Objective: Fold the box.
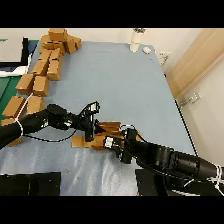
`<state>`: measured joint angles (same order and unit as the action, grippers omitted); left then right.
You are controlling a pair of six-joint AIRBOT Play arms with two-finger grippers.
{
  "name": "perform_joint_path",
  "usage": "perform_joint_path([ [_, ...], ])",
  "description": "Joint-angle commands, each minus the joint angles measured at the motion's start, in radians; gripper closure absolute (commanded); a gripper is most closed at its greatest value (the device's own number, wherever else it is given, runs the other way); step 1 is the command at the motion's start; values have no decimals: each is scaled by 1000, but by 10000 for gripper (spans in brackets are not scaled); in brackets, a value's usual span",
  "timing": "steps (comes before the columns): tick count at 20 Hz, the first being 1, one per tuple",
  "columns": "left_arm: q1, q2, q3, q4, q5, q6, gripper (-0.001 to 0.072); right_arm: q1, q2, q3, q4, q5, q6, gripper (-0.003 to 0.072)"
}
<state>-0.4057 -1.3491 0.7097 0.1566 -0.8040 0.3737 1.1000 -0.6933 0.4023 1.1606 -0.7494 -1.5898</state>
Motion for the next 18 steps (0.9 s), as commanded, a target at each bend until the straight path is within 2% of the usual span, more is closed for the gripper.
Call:
perform_joint_path([
  [1, 0, 0, 0, 0, 0, 0, 700, -15, 24, -1, -57, 0, 0, -34],
  [5, 0, 0, 0, 0, 0, 0, 700, -23, 25, -3, -89, 11, -11, -34],
  [7, 0, 0, 0, 0, 1, 0, 700, -80, 18, -4, -13, 63, -125, -34],
  [8, 0, 0, 0, 0, 0, 0, 700, -130, 19, -3, 59, 94, -205, -34],
  [10, 0, 0, 0, 0, 0, 0, 700, -265, 19, 0, 309, 142, -498, -34],
  [12, 0, 0, 0, 0, 0, 0, 700, -409, 7, 1, 649, 116, -890, -34],
  [14, 0, 0, 0, 0, 0, 0, 700, -538, -37, 21, 888, 40, -1181, -34],
  [18, 0, 0, 0, 0, 0, 0, 700, -641, -181, 83, 1012, -41, -1382, -34],
])
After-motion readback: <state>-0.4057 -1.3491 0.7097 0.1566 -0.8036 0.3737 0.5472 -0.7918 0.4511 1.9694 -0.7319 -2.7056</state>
